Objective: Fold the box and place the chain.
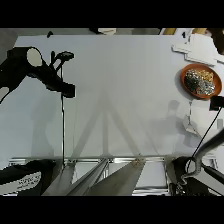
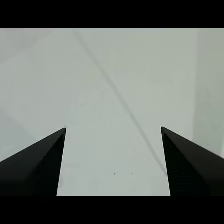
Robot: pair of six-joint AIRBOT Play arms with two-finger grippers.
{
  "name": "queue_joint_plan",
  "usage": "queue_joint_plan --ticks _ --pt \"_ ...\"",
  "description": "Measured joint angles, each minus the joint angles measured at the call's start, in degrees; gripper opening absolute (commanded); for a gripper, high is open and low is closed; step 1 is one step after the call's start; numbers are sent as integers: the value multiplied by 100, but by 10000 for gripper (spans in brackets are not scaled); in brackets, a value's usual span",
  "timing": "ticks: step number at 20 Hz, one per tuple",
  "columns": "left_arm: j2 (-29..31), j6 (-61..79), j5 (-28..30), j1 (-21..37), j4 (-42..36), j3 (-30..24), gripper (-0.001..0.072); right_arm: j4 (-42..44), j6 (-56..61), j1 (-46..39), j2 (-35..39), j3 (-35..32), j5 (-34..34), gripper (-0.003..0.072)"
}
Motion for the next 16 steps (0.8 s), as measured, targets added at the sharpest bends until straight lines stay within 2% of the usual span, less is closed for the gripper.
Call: queue_joint_plan --ticks 7,16 --pt "0 0 0 0 2 2 637 -153 -254 -1244 -970 579 96 662" --pt "0 0 -2 0 2 2 637 -415 -634 -1759 -2369 2044 127 660"
